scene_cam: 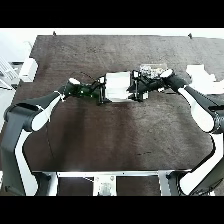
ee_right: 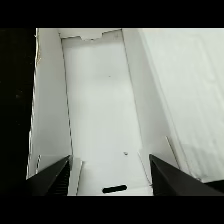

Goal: Fold the box and place the chain.

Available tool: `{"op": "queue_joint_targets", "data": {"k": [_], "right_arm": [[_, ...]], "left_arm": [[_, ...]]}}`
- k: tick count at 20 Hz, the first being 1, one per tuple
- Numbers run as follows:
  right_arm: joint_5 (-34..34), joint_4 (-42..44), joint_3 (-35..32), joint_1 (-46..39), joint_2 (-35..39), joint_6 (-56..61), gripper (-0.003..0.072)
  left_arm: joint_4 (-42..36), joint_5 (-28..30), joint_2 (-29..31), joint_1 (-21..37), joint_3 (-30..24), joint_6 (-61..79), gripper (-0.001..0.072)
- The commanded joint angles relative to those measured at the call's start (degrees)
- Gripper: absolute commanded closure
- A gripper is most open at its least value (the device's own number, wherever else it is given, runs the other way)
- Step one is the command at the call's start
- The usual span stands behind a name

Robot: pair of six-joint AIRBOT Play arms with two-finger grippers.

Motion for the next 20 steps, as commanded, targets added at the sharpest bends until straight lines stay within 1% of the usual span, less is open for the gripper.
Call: {"op": "queue_joint_targets", "data": {"k": [1, 6, 7, 8, 9, 10, 11, 14, 16, 20], "right_arm": [[-1.49, 0.61, -0.28, -0.35, -0.04, -1.11, 0.0019], [-1.46, 0.15, -0.22, -0.68, -0.02, -1.27, 0.0017], [-1.42, -0.76, -0.22, -0.72, 0.02, -1.20, 0.0062], [-1.22, -2.14, -0.22, -0.92, 0.22, -0.83, 0.0250], [-0.17, -3.87, -0.20, -1.14, 0.72, -0.57, 0.0497], [1.18, -4.85, -0.22, -1.44, 1.33, -0.02, 0.0609], [2.32, -5.40, -0.22, -2.03, 2.29, 1.95, 0.0672], [5.22, -5.92, -0.22, -4.33, 5.79, 5.99, 0.0672], [7.28, -7.96, -0.22, -6.16, 8.35, 9.11, 0.0673], [7.65, -6.78, -0.20, -10.62, 13.64, 19.26, 0.0673]], "left_arm": [[-0.11, 0.09, -0.04, -0.04, 0.02, -0.07, 0.0243], [-0.11, 0.11, -0.04, -0.04, 0.02, -0.07, 0.0243], [-0.11, 0.09, -0.04, -0.04, 0.02, -0.07, 0.0244], [-0.11, 0.11, -0.04, -0.04, 0.02, -0.07, 0.0243], [-0.11, 0.07, -0.04, -0.04, 0.02, -0.07, 0.0243], [-0.11, 0.11, -0.04, -0.04, 0.02, -0.07, 0.0244], [-0.11, 0.13, -0.04, -0.04, 0.02, -0.07, 0.0243], [-0.11, 0.09, -0.04, -0.04, 0.02, -0.07, 0.0243], [-0.11, 0.11, -0.04, -0.04, 0.02, -0.07, 0.0243], [-0.11, 0.11, -0.04, -0.04, 0.02, -0.07, 0.0243]]}}
